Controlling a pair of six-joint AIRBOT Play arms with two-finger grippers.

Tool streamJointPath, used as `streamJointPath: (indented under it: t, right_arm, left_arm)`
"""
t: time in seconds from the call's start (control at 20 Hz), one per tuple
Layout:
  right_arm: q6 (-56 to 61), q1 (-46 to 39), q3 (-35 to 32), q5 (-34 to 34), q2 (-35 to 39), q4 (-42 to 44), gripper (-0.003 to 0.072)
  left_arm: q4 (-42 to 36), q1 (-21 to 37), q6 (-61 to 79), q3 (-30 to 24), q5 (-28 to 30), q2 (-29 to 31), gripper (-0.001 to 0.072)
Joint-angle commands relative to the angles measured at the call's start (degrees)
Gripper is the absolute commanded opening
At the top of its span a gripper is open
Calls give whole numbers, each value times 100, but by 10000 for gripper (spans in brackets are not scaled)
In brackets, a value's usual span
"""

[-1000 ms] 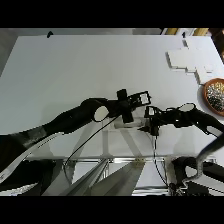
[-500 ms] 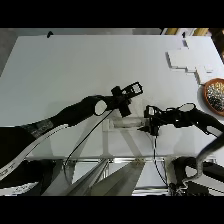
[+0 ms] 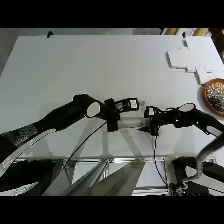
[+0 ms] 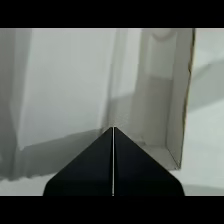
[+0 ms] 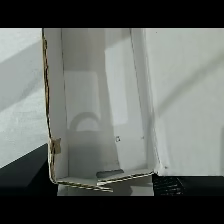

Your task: Fold the box and place the chain.

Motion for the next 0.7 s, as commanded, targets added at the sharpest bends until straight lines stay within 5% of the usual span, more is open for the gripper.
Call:
streamJointPath:
  t: [0.0, 0.45, 0.65]
  right_arm:
    - [9, 2, 0, 4, 4, 7, 341]
    - [9, 2, 0, 4, 4, 7, 341]
    - [9, 2, 0, 4, 4, 7, 340]
  left_arm:
    - [210, 39, -85, -120, -391, 31, 7]
    - [553, 249, -229, -173, -1526, 258, 5]
    - [662, 361, 173, -439, -1370, 621, 16]
